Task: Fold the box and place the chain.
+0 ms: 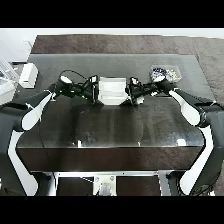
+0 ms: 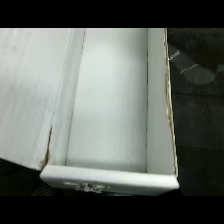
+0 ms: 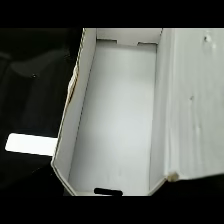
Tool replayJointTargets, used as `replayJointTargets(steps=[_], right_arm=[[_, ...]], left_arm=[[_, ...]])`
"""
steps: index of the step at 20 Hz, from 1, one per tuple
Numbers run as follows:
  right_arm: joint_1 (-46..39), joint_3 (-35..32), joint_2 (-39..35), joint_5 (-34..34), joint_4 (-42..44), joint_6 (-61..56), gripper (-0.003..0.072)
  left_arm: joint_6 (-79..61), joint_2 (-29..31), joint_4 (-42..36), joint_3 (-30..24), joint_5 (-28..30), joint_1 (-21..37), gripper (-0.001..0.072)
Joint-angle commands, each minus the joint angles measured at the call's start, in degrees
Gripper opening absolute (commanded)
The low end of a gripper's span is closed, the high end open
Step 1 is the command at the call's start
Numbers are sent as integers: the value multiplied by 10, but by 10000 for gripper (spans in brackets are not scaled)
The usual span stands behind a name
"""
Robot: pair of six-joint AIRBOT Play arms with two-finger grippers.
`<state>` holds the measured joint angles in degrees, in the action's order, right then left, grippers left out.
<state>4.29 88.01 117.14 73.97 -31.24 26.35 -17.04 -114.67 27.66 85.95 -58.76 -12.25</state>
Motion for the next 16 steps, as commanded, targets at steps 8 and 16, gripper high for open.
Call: replayJointTargets(steps=[8,16], right_arm=[[-20,0,0,-9,-8,11,579],[-20,0,0,-3,-7,4,579]], left_arm=[[1,0,2,0,-3,1,519],[1,0,2,0,-3,1,519]])
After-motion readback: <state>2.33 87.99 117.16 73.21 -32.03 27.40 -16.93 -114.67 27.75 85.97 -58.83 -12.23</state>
